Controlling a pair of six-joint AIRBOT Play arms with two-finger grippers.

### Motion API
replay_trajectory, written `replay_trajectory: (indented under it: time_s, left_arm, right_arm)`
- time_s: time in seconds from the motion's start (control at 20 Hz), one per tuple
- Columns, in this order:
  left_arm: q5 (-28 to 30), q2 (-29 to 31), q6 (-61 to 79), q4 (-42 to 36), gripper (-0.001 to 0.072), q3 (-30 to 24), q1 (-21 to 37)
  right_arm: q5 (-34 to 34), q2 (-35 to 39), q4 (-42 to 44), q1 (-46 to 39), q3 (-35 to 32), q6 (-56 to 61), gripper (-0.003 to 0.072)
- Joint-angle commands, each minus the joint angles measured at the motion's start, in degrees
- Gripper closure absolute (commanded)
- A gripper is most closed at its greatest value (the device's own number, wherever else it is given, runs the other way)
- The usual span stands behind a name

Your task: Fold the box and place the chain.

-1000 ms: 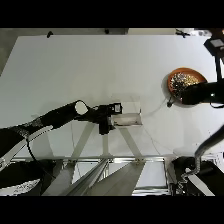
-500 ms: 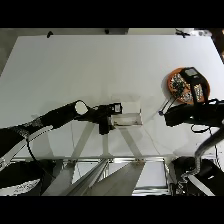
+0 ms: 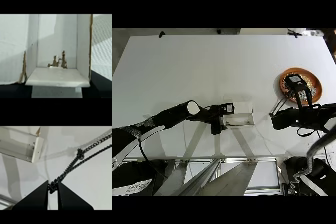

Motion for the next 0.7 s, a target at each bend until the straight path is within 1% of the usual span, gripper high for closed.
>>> replay_trajectory:
  time_s: [0.0,0.45,0.65]
  left_arm:
    - [0.02,-0.04,0.00,0.00,0.0574,-0.02,-0.04]
    - [0.02,-0.04,0.00,0.02,0.0574,-0.02,-0.04]
    - [0.02,-0.04,0.00,0.00,0.0574,-0.02,-0.04]
  right_arm:
    - [-0.66,0.04,0.00,0.11,-0.85,0.17,0.0681]
    - [-2.67,0.00,1.25,0.13,-3.98,1.44,0.0681]
    - [-9.31,-0.07,7.89,0.13,-5.35,0.92,0.0681]
